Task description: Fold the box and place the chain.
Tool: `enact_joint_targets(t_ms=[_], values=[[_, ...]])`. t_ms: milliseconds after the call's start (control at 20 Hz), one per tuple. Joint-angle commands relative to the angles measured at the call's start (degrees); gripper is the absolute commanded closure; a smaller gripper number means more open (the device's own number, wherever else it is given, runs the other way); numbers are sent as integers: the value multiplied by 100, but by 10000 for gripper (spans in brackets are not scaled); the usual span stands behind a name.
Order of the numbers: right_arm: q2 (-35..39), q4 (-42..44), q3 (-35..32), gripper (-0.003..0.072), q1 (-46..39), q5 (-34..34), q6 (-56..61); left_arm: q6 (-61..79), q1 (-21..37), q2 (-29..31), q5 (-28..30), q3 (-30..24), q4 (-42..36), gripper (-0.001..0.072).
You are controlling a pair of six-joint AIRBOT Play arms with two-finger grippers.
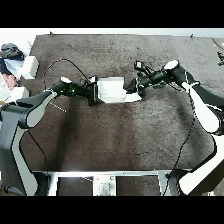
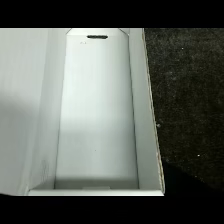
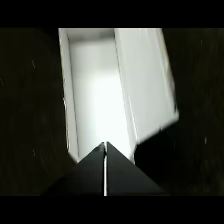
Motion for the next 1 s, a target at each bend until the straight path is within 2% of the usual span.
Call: enact_joint_targets(t_ms=[0, 250, 450, 950], values=[[63, 938, 4, 673, 149, 7, 129, 7, 2, 4, -15, 2, 13, 291], [-175, 944, 4, 674, 466, -1318, 103, 7, 0, 4, -13, 2, 11, 291], [-352, 944, 4, 674, 468, -1958, 107, 7, 2, 4, -7, 2, 11, 291], [-691, 560, 2, 675, 466, -2059, 105, 4, 0, 4, -7, 2, 9, 291]])
